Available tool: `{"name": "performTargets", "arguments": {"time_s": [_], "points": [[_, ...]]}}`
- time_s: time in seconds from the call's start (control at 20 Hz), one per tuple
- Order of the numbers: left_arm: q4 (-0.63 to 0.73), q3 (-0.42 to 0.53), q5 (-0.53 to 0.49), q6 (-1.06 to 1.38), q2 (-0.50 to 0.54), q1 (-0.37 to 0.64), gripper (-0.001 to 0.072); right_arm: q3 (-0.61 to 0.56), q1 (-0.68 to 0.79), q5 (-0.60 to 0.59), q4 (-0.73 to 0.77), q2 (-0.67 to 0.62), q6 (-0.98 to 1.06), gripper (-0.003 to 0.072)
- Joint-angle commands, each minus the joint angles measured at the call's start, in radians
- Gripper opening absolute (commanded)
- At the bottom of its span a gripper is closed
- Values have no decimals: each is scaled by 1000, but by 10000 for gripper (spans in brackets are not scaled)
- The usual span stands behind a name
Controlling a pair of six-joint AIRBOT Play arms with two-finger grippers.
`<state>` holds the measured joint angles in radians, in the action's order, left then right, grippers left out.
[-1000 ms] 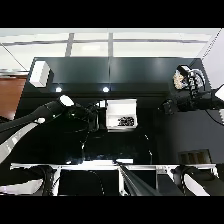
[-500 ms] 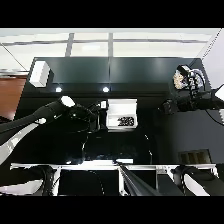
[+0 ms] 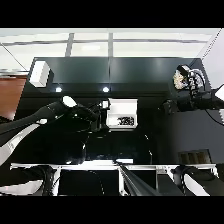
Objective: Fold the box and place the chain.
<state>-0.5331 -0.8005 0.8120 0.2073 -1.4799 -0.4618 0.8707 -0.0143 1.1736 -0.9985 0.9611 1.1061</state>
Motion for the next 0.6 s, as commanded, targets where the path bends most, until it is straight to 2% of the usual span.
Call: {"name": "performTargets", "arguments": {"time_s": [0.0,0.05,0.1,0.15,0.2,0.25,0.3,0.35,0.45,0.55], "points": [[18,-13,-17,6,-6,-6,681,-1,0,-42,1,0,-1,324],[18,-13,-15,6,-7,-10,617,-1,0,-51,0,0,-1,324],[13,-13,-13,6,-9,-11,483,-1,0,-56,0,0,-1,324],[13,-13,-16,6,-9,-14,389,-1,0,-62,0,0,-1,324],[13,-13,-16,7,-9,-14,341,-1,0,-74,0,0,-1,325],[13,-13,-16,6,-9,-14,327,-1,0,-96,0,2,0,327],[13,-13,-16,6,-9,-14,327,-1,0,-127,5,7,3,534],[13,-13,-16,6,-9,-14,328,-1,-3,-159,18,18,21,708],[13,-13,-16,6,-9,-14,328,0,-27,-256,80,72,46,708],[13,-13,-16,6,-9,-14,328,0,-79,-413,235,156,18,709]]}}
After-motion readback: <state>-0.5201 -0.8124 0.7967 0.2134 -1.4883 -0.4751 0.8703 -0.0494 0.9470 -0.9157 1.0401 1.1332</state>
